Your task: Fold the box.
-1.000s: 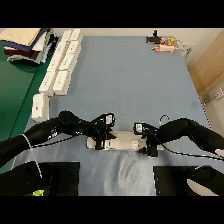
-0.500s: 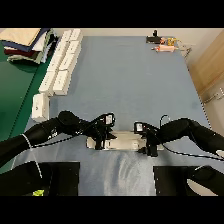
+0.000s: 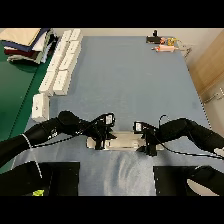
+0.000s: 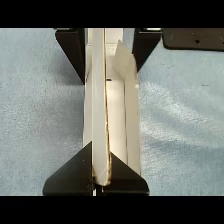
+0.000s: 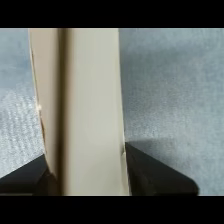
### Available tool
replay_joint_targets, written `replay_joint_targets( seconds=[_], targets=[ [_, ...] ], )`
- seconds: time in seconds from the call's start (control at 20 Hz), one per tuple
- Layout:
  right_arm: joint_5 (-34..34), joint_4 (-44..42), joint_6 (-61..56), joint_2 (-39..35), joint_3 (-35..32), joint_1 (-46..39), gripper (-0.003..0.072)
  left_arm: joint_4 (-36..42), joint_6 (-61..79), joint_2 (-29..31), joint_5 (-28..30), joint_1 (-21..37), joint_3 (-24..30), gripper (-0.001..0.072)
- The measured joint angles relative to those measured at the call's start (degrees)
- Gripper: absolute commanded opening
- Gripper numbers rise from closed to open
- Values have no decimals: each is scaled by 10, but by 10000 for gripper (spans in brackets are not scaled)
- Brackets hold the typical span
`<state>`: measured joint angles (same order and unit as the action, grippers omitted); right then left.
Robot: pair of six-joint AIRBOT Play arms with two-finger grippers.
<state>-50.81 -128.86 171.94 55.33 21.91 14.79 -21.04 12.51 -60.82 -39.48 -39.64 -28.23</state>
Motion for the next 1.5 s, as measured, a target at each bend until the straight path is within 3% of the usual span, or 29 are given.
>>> replay_joint_targets(
  seconds=[1.5],
  targets=[
    [-3,5,0,5,-2,13,514,9,-15,0,-1,0,0,15]
  ],
)
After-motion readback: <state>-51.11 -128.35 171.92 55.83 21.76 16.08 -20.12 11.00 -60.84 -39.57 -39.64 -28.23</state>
